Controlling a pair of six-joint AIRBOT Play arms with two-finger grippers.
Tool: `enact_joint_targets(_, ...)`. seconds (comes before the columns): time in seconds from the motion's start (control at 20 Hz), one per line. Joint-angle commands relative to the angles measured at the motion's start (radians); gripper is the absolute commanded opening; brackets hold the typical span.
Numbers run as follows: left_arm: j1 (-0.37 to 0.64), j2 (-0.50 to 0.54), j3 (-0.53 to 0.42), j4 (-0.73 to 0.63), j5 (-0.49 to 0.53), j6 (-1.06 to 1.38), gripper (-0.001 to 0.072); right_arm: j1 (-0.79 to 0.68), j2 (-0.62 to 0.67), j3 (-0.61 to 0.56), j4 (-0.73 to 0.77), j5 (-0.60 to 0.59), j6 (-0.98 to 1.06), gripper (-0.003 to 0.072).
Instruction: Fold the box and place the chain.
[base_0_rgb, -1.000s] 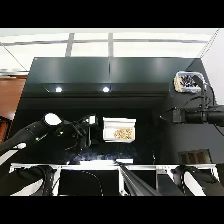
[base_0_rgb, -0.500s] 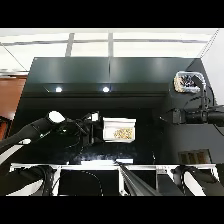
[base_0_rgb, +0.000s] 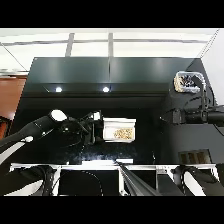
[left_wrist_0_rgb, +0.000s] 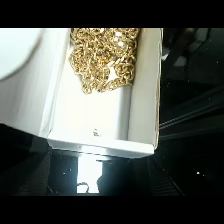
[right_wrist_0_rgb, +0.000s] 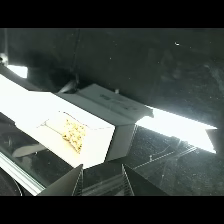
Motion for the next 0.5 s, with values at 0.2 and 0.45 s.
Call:
enact_joint_targets(0.2, -0.007, -0.002, 0.002, -0.002, 0.004, 0.044, 0.0705, 0.001, 0.000, 0.000, 0.000, 0.000, 0.000, 0.0306)
enact_joint_targets(0.45, -0.007, -0.003, 0.024, 0.011, 0.029, 0.047, 0.0705, 0.001, 0.000, 0.000, 0.001, 0.005, 0.001, 0.0306)
